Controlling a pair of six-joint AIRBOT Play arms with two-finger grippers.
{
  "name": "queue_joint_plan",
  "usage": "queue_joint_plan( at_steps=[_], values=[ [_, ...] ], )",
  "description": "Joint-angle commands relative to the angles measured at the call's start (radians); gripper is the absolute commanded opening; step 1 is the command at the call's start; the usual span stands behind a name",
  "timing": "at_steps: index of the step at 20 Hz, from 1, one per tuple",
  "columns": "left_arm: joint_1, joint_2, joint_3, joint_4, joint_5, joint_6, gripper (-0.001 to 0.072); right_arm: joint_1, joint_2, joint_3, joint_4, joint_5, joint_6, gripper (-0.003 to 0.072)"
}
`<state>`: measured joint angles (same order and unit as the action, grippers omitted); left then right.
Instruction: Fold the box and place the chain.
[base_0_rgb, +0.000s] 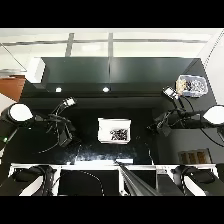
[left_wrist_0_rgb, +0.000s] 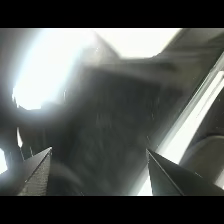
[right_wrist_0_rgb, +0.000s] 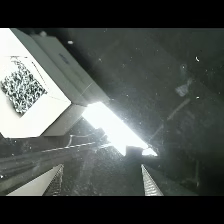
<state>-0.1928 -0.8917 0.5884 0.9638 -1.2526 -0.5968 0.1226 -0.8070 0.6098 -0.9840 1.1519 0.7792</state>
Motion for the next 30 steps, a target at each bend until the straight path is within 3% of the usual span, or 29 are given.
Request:
queue_joint_plan(
  at_steps=[1,4,8,11,30],
  values=[
    [0.061,-0.014,-0.085,-0.190,0.143,0.623,0.0709,0.000,0.000,0.001,0.000,0.001,0.058,0.0533],
    [-0.024,-0.077,-0.085,-0.236,0.296,0.752,0.0708,0.000,0.000,0.001,0.000,0.000,0.107,0.0533],
    [-0.133,-0.213,-0.084,-0.280,0.311,0.815,0.0708,0.000,0.000,0.001,-0.001,-0.003,0.107,0.0533],
    [-0.143,-0.281,-0.084,-0.337,0.317,0.838,0.0707,0.000,0.000,0.001,0.000,-0.011,0.108,0.0533],
    [-0.207,-0.330,-0.059,-0.404,0.335,0.838,0.0706,0.000,0.000,0.001,-0.001,-0.011,0.107,0.0533]
  ],
)
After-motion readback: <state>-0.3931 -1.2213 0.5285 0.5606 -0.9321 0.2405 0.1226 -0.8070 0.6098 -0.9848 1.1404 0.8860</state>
